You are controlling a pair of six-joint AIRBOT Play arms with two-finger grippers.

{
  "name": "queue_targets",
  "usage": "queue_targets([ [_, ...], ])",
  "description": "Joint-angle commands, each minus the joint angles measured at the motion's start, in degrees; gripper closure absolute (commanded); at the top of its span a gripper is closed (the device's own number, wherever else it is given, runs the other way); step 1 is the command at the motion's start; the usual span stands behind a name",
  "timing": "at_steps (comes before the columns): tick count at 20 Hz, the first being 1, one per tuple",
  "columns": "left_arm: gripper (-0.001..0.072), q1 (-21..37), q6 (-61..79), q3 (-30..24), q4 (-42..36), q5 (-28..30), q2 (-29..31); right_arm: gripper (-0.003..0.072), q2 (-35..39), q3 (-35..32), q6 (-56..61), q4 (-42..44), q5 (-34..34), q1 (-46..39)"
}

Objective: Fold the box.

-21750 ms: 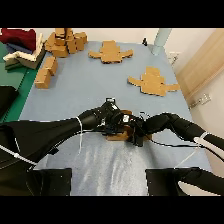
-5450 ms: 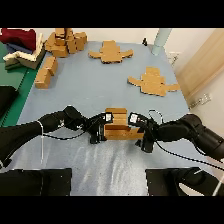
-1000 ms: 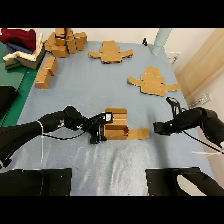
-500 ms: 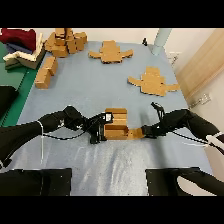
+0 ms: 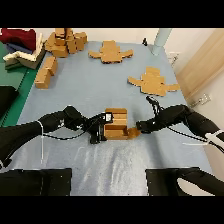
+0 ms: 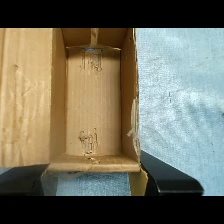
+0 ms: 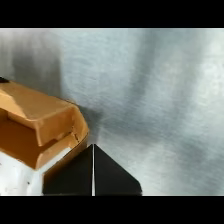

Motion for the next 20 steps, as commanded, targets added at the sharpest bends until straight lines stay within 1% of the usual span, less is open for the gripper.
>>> queue_targets([
  [1,0.0321,0.0,0.0,0.0,0.0,0.0,0.0,0.0538,1.7,1.8,0.0,1.6,-1.1,0.3],
  [2,0.0321,0.0,0.0,0.0,0.0,0.0,0.0,0.0476,1.6,1.8,0.0,1.8,-1.6,0.5],
  [3,0.0321,0.0,0.0,0.0,0.0,0.0,0.0,0.0455,1.6,1.8,0.0,1.9,-1.8,1.1],
  [4,0.0321,0.0,0.0,0.0,0.0,0.0,0.0,0.0454,1.6,1.8,0.0,2.2,-1.7,2.1],
  [5,0.0321,0.0,0.0,0.0,0.0,0.0,0.0,0.0437,1.6,1.8,0.0,2.7,-1.4,3.2],
  [6,0.0321,0.0,0.0,0.0,0.0,0.0,0.0,0.0294,1.6,1.8,0.0,2.9,-0.8,4.3],
  [7,0.0322,0.0,0.0,0.0,0.0,0.0,0.0,0.0237,1.6,1.8,0.0,2.8,-0.1,5.5],
  [11,0.0321,0.0,0.0,0.0,0.0,0.0,0.0,0.0237,0.4,1.8,2.9,2.6,3.1,7.6],
  [14,0.0321,0.0,0.0,0.0,0.0,0.0,0.0,0.0237,-1.3,1.9,4.0,2.5,3.3,7.8],
  [17,0.0322,0.0,0.0,0.0,0.0,0.0,0.0,0.0237,-1.4,2.7,5.7,2.3,3.9,7.8],
  [18,0.0321,0.0,0.0,0.0,0.0,0.0,0.0,0.0237,-1.4,3.2,6.9,1.7,4.0,8.1],
  [20,0.0321,0.0,0.0,0.0,0.0,0.0,0.0,0.0237,-1.5,4.0,13.0,-3.6,4.2,10.7],
])
